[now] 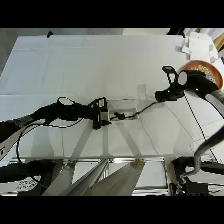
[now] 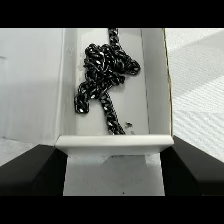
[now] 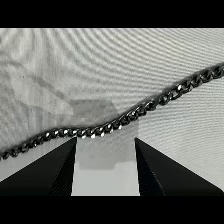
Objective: Fold the box and place the chain.
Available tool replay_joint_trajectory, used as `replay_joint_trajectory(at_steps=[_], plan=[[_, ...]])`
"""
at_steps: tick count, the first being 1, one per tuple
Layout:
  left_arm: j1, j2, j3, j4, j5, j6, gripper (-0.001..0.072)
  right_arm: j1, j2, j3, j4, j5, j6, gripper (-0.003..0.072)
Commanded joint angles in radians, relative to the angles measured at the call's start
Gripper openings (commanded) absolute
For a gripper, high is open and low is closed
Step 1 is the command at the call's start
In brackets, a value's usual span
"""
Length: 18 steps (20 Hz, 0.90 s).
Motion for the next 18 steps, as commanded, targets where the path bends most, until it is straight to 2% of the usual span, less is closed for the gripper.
replay_joint_trajectory(at_steps=[1,12,13,14,16,18], plan=[[0.000,0.000,0.000,0.000,0.000,0.000,0.0137,-0.001,-0.002,0.000,0.011,-0.014,0.021,0.0403],[0.000,0.000,0.000,0.000,0.000,0.000,0.0137,-0.001,-0.055,0.000,0.011,-0.018,0.072,0.0384],[0.000,0.000,0.000,0.000,0.000,0.000,0.0137,-0.001,-0.055,0.000,0.010,-0.019,0.072,0.0335],[0.000,0.000,0.000,0.000,0.000,0.000,0.0137,-0.001,-0.056,0.000,0.009,-0.019,0.072,0.0316],[0.000,0.000,0.000,0.000,0.000,0.000,0.0137,-0.001,-0.067,0.000,0.011,-0.018,0.073,0.0313],[0.000,0.000,0.000,0.000,0.000,0.000,0.0137,-0.001,-0.082,0.000,0.014,-0.017,0.072,0.0226]])
